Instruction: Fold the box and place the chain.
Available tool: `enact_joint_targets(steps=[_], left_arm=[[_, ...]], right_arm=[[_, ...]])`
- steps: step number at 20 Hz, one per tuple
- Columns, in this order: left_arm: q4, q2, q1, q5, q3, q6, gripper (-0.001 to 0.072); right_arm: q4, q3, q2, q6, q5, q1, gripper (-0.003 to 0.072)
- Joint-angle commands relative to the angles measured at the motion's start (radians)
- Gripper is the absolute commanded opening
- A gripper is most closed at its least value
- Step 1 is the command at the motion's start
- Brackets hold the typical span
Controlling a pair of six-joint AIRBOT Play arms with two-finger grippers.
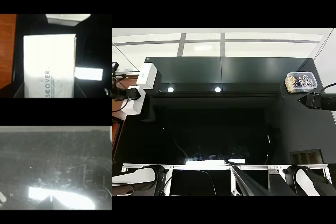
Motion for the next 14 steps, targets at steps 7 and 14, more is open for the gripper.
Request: enact_joint_targets(steps=[7,14], left_arm=[[-0.027,-0.011,-0.046,0.064,0.027,0.071,0.0714],[-0.026,0.185,-0.13,-0.199,0.211,-0.32,0.0591]], right_arm=[[0.002,0.0,0.0,0.066,0.01,0.0,0.0016],[0.0,0.0,0.0,0.018,0.066,0.0,0.0016]])
